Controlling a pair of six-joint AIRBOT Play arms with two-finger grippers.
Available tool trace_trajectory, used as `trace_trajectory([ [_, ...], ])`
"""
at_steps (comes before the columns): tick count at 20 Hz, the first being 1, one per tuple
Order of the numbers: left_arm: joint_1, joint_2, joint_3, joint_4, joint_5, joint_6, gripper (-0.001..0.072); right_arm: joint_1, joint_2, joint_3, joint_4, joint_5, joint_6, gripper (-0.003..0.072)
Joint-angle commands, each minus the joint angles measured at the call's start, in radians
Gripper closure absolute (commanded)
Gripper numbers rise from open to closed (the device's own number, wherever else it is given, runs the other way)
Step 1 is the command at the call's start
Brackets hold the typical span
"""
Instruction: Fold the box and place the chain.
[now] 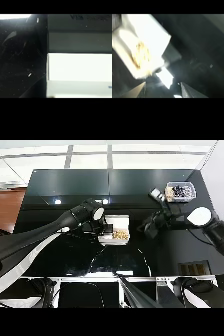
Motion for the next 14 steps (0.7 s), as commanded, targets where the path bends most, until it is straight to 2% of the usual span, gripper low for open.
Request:
trace_trajectory([
  [1,0.001,-0.001,0.001,0.001,0.001,0.000,0.0683,0.027,-0.020,-0.114,-0.056,-0.061,-0.303,0.0161],
  [2,0.001,-0.001,0.001,0.001,0.001,0.000,0.0683,0.051,-0.032,-0.136,-0.056,-0.113,-0.377,0.0162],
  [4,0.001,-0.001,0.001,0.000,0.000,0.000,0.0683,0.090,-0.057,-0.135,-0.019,-0.140,-0.541,0.0164],
  [7,0.001,-0.001,0.001,0.000,0.001,0.000,0.0683,0.095,-0.107,-0.122,0.171,-0.158,-0.708,0.0164],
  [9,0.001,-0.001,0.001,0.000,0.001,0.000,0.0683,0.095,-0.138,-0.106,0.189,-0.159,-0.738,0.0166],
  [10,0.001,-0.001,0.001,0.000,0.001,0.000,0.0683,0.095,-0.152,-0.102,0.207,-0.161,-0.738,0.0202],
  [14,0.001,-0.001,0.001,0.000,0.001,0.000,0.0683,0.095,-0.201,-0.094,0.247,-0.164,-0.739,0.0202],
])
